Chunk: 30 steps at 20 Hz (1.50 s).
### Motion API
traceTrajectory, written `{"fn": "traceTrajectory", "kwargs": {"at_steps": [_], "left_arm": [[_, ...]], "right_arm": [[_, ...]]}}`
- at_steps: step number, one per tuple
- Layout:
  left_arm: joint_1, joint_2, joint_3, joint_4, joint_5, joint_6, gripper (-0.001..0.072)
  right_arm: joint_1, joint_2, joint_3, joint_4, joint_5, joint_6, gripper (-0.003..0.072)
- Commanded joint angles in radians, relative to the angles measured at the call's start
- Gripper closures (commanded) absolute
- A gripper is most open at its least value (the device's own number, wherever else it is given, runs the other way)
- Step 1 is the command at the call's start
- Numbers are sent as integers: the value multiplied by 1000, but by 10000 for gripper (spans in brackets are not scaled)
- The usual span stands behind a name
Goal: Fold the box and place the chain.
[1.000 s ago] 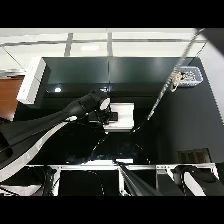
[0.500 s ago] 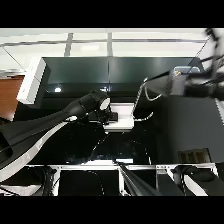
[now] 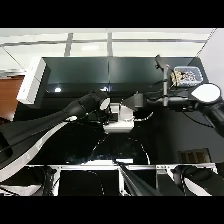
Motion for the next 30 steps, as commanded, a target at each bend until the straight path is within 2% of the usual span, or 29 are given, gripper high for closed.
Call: {"fn": "traceTrajectory", "kwargs": {"at_steps": [1, 6, 7, 8, 9, 11, 13, 15, 16, 18, 19, 20, 23, 26, 30], "left_arm": [[0, 0, 0, 0, -6, 0, 675], [0, 0, 0, 0, -6, 0, 675], [0, 0, 0, 0, -6, 0, 675], [0, 0, 0, 0, -6, 0, 675], [0, 0, 0, 0, -6, 0, 675], [0, 0, 0, 0, -6, 0, 676], [0, 0, 0, 0, -6, 0, 676], [0, 0, 0, 0, -6, 0, 676], [0, 0, 0, 0, -6, 0, 675], [0, 0, 0, 0, -5, 0, 675], [0, 0, 0, 0, -5, 0, 675], [0, 0, 0, 0, -5, 0, 676], [0, 0, 0, 0, -6, 0, 675], [0, 0, 0, 0, -5, 0, 675], [0, 0, 0, 0, -6, 0, 675]], "right_arm": [[19, -52, -11, -64, -49, 8, 657], [19, -55, -14, -68, -44, 11, 656], [18, -55, -14, -68, -44, 11, 622], [14, -55, -14, -68, -44, 11, 443], [0, -55, -14, -68, -34, 11, 407], [-82, -49, -14, -82, 26, 5, 408], [-211, -40, -14, -198, 80, -1, 409], [-340, -39, -15, -409, 61, 5, 408], [-396, -39, -25, -532, -8, 32, 409], [-484, -43, -81, -721, -222, 182, 400], [-517, -58, -105, -750, -313, 235, 96], [-544, -93, -111, -738, -369, 246, -33], [-579, -256, -33, -633, -431, 247, -33], [-578, -465, 151, -559, -388, 273, -33], [-578, -667, 336, -509, -297, 322, -33]]}}
